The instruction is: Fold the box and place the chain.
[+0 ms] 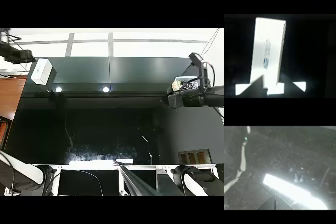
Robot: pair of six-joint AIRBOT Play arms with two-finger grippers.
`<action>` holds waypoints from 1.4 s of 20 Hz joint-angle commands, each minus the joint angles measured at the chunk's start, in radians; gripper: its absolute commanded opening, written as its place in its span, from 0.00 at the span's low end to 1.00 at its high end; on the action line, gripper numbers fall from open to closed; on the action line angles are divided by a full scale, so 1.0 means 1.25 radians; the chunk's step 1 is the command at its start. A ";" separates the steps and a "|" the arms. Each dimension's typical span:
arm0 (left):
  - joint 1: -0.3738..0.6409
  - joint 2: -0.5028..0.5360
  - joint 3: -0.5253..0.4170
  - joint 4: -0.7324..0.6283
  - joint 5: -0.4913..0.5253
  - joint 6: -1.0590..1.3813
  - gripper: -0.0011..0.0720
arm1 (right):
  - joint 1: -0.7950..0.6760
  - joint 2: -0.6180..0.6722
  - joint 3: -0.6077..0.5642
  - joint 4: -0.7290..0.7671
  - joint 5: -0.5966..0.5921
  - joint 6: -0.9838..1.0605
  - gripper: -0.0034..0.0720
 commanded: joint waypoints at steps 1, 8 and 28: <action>0.008 0.149 -0.058 0.013 -0.206 -0.155 0.05 | 0.001 0.009 0.084 -0.056 0.106 0.025 0.05; -0.123 0.691 -0.628 -0.077 0.176 -0.124 0.05 | 0.001 0.234 0.043 -0.149 -0.124 0.042 0.05; -0.243 1.248 -1.299 -0.084 0.346 -0.079 0.05 | 0.001 0.321 -0.417 -0.182 -0.443 0.041 0.05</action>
